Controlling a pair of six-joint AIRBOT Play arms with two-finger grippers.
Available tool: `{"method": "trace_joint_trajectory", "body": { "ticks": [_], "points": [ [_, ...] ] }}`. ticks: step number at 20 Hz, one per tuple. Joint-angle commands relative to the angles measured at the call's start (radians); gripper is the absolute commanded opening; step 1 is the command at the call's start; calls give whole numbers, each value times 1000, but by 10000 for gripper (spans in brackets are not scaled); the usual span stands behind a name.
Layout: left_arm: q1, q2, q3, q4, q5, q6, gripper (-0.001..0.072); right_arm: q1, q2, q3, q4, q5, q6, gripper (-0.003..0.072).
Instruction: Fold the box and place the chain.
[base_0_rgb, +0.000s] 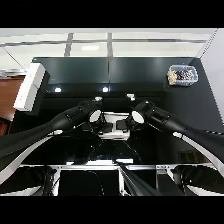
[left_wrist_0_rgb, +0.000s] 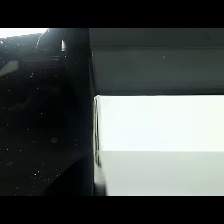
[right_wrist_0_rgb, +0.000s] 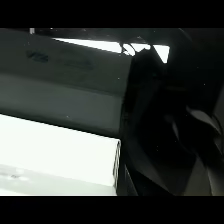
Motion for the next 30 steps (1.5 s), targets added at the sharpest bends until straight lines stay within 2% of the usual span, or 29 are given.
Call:
{"method": "trace_joint_trajectory", "body": {
  "ticks": [1, 3, 4, 5, 6, 7, 11, 12, 13, 14, 15, 16, 19, 21, 22, 23, 27, 30],
  "points": [
    [0, 0, 0, 0, -1, 0, 26, 24, -38, 25, -41, 43, 98, 295],
    [0, 0, 0, 0, -1, 0, 26, 24, -39, 25, -42, 44, 145, 295],
    [0, 0, 0, 0, -1, 0, 27, 24, -39, 25, -41, 52, 161, 168],
    [0, 0, 0, 0, -1, 0, 26, 24, -39, 25, -41, 61, 169, 125],
    [0, 0, 0, 0, -1, 0, 27, 24, -39, 25, -41, 71, 192, 117],
    [0, 0, 0, 0, -1, 0, 26, 24, -39, 25, -42, 82, 210, 15],
    [0, 0, 0, 0, 0, 0, 26, 24, -39, 26, -58, 95, 224, 16],
    [0, 0, 0, 0, 0, 0, 26, 24, -39, 26, -58, 89, 224, 42],
    [0, 0, 0, 0, 0, 0, 26, 24, -39, 26, -58, 82, 225, 222],
    [0, 0, 0, 0, 0, 0, 27, 24, -39, 26, -57, 80, 225, 257],
    [0, 0, 0, 0, 0, 0, 27, 24, -39, 26, -56, 81, 225, 246],
    [0, 0, 0, 0, 0, 0, 27, 24, -39, 26, -55, 82, 225, 33],
    [0, 0, 0, 0, -1, 0, 26, 24, -39, 26, -56, 85, 226, 15],
    [0, 0, 0, 0, -1, 0, 26, 24, -39, 26, -56, 78, 226, 19],
    [0, 0, 0, 0, -1, 0, 27, 24, -39, 26, -55, 73, 228, 136],
    [0, 0, 0, 0, -1, 0, 27, 24, -39, 27, -55, 69, 227, 310],
    [0, 0, 0, 0, -1, 0, 27, 24, 13, 51, -60, 99, 148, 316],
    [0, 0, 0, 0, -5, 0, 26, 26, 170, 60, -78, 127, 114, 315]
  ]
}}
